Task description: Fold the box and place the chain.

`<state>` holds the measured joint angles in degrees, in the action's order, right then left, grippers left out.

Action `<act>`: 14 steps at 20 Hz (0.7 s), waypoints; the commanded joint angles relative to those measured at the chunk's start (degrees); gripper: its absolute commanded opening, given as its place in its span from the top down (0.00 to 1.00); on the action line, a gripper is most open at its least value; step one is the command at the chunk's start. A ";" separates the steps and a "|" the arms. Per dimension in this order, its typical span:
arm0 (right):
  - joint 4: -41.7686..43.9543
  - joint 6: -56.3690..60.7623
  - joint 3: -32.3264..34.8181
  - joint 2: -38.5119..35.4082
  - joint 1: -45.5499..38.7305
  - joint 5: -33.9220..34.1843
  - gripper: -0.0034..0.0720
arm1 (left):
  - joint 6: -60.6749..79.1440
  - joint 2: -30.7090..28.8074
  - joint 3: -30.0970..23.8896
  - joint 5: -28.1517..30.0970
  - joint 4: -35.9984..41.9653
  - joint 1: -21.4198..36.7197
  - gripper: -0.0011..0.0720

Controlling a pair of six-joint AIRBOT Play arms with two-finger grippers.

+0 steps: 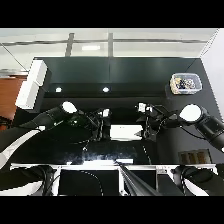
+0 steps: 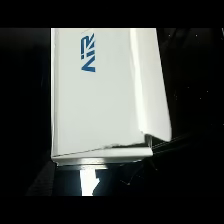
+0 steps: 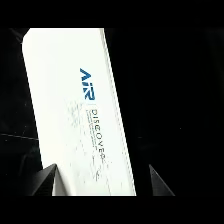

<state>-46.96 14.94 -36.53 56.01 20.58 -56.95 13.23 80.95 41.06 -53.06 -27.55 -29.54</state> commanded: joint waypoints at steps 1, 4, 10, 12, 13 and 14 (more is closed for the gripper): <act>-0.24 -0.83 0.02 -0.04 0.26 0.37 0.30 | 0.04 -0.02 -0.02 -0.04 -0.02 -0.02 0.44; -0.04 -0.68 0.02 -0.04 0.24 0.42 0.31 | 0.04 -0.02 -0.02 -0.04 -0.04 -0.02 0.44; -0.15 3.15 0.02 -0.04 0.24 -1.75 0.31 | 0.04 -0.02 -0.02 -0.04 -0.04 -0.02 0.44; -0.15 3.13 0.02 -0.04 0.24 -1.77 0.57 | 0.04 -0.02 -0.02 -0.04 -0.04 -0.02 0.44; -0.15 3.13 0.02 -0.04 0.24 -1.70 0.60 | 0.04 -0.02 -0.02 -0.04 -0.04 -0.02 0.44; -0.13 3.13 0.02 -0.04 0.24 -1.73 0.60 | 0.04 -0.02 -0.02 -0.04 -0.04 -0.02 0.44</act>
<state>-47.07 17.45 -36.51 56.01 20.78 -58.41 13.28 80.95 41.06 -53.06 -27.57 -29.54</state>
